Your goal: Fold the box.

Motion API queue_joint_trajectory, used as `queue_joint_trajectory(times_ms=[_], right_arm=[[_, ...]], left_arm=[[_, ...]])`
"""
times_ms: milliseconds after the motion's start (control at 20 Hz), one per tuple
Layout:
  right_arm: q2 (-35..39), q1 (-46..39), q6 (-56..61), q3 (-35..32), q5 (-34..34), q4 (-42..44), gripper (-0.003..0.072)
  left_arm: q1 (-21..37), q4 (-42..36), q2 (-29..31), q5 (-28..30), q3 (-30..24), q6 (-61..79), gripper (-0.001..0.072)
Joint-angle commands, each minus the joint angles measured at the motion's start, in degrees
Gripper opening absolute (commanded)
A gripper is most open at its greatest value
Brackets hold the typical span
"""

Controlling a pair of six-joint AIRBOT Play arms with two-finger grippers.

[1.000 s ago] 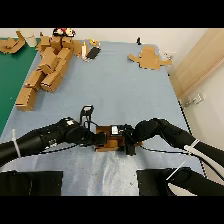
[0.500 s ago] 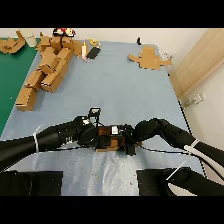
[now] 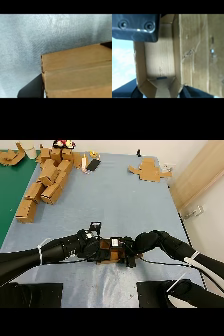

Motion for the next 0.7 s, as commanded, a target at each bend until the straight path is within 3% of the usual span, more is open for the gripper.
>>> queue_joint_trajectory(times_ms=[0,150,200,300,350,650], right_arm=[[0.0,0.0,0.0,0.0,0.1,0.1,0.0532],[0.0,0.0,0.0,0.0,0.1,0.1,0.0532],[0.0,0.0,0.0,0.0,0.1,0.1,0.0532],[0.0,0.0,0.0,0.0,0.1,0.1,0.0532],[0.0,0.0,0.0,0.0,0.1,0.1,0.0532],[0.0,0.0,0.0,0.0,0.1,0.1,0.0532]], left_arm=[[-0.3,-1.0,-0.1,0.2,0.1,0.0,0.0102],[-0.4,-1.0,-0.1,0.2,0.1,0.0,0.0108],[-0.4,-1.0,-0.1,0.3,0.1,0.0,0.0185],[-0.4,-1.0,-0.1,0.2,0.1,0.0,0.0502],[-0.4,-1.0,0.0,0.2,0.1,0.0,0.0554],[-0.3,-0.7,0.0,0.3,0.1,0.0,0.053]])
